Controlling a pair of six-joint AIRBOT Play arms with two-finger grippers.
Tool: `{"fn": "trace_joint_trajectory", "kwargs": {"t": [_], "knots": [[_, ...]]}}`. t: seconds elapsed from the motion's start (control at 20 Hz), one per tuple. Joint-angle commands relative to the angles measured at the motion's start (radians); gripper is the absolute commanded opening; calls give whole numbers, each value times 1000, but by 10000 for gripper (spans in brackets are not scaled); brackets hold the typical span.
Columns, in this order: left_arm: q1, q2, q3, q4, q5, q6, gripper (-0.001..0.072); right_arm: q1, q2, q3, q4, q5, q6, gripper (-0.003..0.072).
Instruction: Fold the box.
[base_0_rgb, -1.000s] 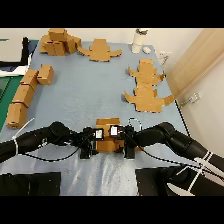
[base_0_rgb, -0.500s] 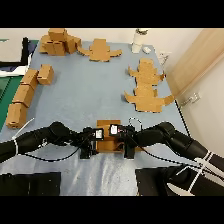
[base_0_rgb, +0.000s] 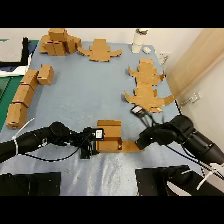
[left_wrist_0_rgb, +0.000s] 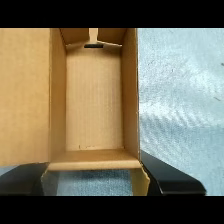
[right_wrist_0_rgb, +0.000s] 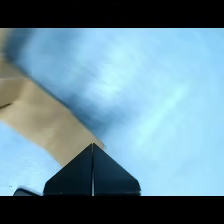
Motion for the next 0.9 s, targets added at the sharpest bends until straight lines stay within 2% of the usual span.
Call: {"fn": "trace_joint_trajectory", "kwargs": {"t": [0.0,0.15,0.3,0.45,0.85], "knots": [[0,0,1,1,0,1,449,-149,31,-14,-49,-114,304,6],[0,0,1,1,0,1,449,-261,-3,-84,128,-26,248,6],[0,0,1,1,0,0,449,-272,-62,-172,343,98,111,6],[0,0,1,1,0,0,449,-271,-97,-191,505,121,-6,6],[0,0,1,1,0,1,449,-268,60,-190,575,77,-19,7]]}}
